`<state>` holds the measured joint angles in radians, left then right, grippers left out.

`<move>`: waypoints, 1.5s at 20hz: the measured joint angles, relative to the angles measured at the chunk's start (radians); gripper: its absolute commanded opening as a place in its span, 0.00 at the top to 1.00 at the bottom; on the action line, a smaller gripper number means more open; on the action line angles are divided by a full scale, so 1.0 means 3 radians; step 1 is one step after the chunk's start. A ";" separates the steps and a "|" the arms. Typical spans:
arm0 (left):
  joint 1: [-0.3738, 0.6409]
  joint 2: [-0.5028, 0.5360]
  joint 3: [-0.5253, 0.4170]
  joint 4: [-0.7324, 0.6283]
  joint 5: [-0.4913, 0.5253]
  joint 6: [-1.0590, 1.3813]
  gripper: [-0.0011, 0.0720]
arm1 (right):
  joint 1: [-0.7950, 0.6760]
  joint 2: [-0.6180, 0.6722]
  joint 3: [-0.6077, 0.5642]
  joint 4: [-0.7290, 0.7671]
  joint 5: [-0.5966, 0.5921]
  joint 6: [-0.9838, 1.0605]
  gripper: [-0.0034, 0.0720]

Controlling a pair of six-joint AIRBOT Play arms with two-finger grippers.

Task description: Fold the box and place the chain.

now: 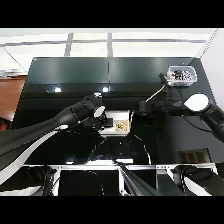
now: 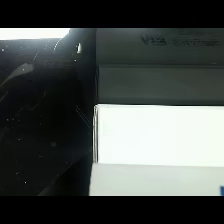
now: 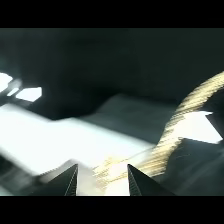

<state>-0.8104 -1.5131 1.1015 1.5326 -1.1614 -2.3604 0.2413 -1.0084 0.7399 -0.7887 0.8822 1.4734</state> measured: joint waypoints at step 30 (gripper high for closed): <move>0.0000 -0.0001 0.0000 -0.0001 0.0010 -0.0003 0.95 | -0.0895 -0.1465 0.2467 -0.2088 0.0684 0.0542 0.94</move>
